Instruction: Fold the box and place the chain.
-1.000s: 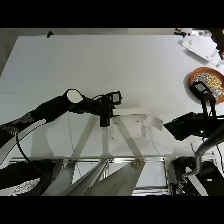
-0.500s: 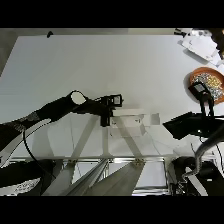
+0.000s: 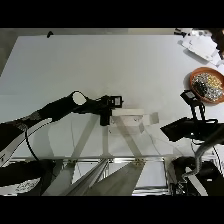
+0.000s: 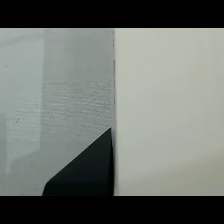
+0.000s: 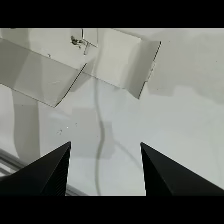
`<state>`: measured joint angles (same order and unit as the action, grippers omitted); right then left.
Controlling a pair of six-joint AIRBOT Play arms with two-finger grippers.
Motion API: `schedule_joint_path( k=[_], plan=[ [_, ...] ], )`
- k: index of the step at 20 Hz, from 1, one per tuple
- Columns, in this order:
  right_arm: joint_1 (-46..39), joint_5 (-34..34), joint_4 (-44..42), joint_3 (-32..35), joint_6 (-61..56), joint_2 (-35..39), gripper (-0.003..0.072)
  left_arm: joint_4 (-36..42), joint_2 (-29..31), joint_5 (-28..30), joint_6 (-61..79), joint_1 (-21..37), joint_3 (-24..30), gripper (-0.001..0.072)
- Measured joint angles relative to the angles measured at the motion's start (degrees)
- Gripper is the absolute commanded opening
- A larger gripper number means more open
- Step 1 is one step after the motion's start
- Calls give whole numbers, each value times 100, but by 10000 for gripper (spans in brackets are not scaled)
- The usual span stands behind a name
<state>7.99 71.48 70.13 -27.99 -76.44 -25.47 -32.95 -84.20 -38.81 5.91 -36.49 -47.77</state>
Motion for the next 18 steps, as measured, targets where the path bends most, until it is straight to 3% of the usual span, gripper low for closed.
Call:
schedule_joint_path(
  k=[9, 15, 18],
  plan=[
    [0, -52, -2, 33, 190, 0, 483, 232, -188, 83, 46, 2, -2, 12],
    [0, -109, -33, 37, 2175, -66, 492, 249, -199, 109, 48, 2, -2, 18],
    [0, -175, -74, 111, 3220, -227, 559, 249, -199, 140, 48, 2, 0, 15]
  ],
)
